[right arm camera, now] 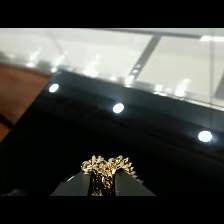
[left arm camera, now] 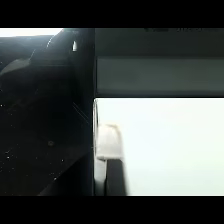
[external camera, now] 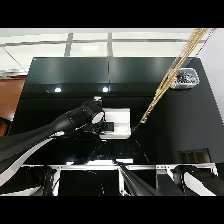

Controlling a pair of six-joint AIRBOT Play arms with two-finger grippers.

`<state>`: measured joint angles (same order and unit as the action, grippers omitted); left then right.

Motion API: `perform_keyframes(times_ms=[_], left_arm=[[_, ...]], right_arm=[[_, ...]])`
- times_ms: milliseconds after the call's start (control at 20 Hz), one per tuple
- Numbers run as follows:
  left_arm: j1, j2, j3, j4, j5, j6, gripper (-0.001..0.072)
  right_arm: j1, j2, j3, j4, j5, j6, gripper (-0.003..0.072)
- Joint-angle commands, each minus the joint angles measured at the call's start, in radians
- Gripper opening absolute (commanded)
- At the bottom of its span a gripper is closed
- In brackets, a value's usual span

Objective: Fold the box and place the chain.

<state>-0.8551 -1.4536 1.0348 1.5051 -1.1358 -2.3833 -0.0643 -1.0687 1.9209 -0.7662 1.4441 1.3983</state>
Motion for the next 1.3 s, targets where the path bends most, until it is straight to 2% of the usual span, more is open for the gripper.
perform_keyframes(times_ms=[0,350,500,650,1000,1100,1250], left_arm=[[0.0,-0.001,0.0,0.0,0.0,0.0,0.0029],[0.0,-0.001,0.0,0.0,0.0,0.0,0.0029],[0.0,-0.001,0.0,0.0,0.0,0.0,0.0029],[0.0,-0.001,0.0,0.0,0.0,0.0,0.0029],[0.0,-0.001,0.0,0.0,0.0,0.0,0.0029],[0.0,-0.001,0.0,0.0,0.0,0.0,0.0029],[0.0,-0.001,0.0,0.0,0.0,0.0,0.0029]], right_arm=[[0.118,0.007,-0.013,0.008,0.044,-0.004,0.0012],[0.283,0.006,-0.013,0.015,0.063,-0.004,0.0012],[0.314,0.006,-0.067,0.032,0.086,-0.003,0.0012],[0.356,0.006,-0.198,0.063,0.087,-0.009,0.0012],[0.391,0.006,-0.517,0.111,-0.007,-0.054,0.0012],[0.392,0.006,-0.627,0.12,-0.071,-0.057,0.0011],[0.41,0.006,-0.815,0.127,-0.23,-0.056,0.0012]])
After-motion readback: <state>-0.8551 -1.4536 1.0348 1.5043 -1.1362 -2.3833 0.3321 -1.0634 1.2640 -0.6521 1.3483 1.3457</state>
